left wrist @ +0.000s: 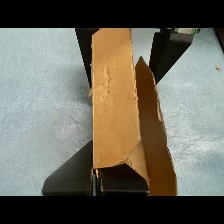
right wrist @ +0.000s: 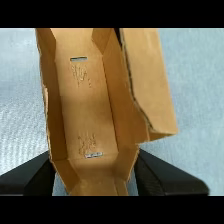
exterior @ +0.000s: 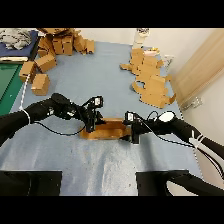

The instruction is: Fold the box.

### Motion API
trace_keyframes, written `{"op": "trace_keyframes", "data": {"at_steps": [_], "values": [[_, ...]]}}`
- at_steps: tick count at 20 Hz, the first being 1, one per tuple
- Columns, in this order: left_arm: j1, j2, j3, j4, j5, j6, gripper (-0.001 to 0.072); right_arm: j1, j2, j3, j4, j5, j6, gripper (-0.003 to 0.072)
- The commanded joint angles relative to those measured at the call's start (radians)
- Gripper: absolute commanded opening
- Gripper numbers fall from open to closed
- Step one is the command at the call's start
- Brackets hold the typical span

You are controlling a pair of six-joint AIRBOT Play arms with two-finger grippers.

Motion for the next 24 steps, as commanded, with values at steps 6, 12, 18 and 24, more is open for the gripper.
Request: {"op": "trace_keyframes", "data": {"at_steps": [6, 12, 18, 24], "values": [[0.000, 0.000, 0.000, 0.000, 0.001, 0.000, 0.0013, 0.001, -0.059, 0.001, 0.054, -0.005, -0.085, 0.0720], [0.000, 0.000, 0.000, 0.000, 0.001, 0.000, 0.0013, 0.013, -0.071, 0.003, 0.062, -0.014, -0.121, 0.0711], [0.000, 0.000, 0.000, 0.000, 0.001, 0.000, 0.0013, 0.013, -0.083, 0.003, 0.062, -0.031, -0.129, 0.0708], [0.000, 0.000, 0.000, 0.000, 0.001, 0.000, 0.0012, 0.013, -0.096, 0.003, 0.069, -0.028, -0.129, 0.0648]]}}
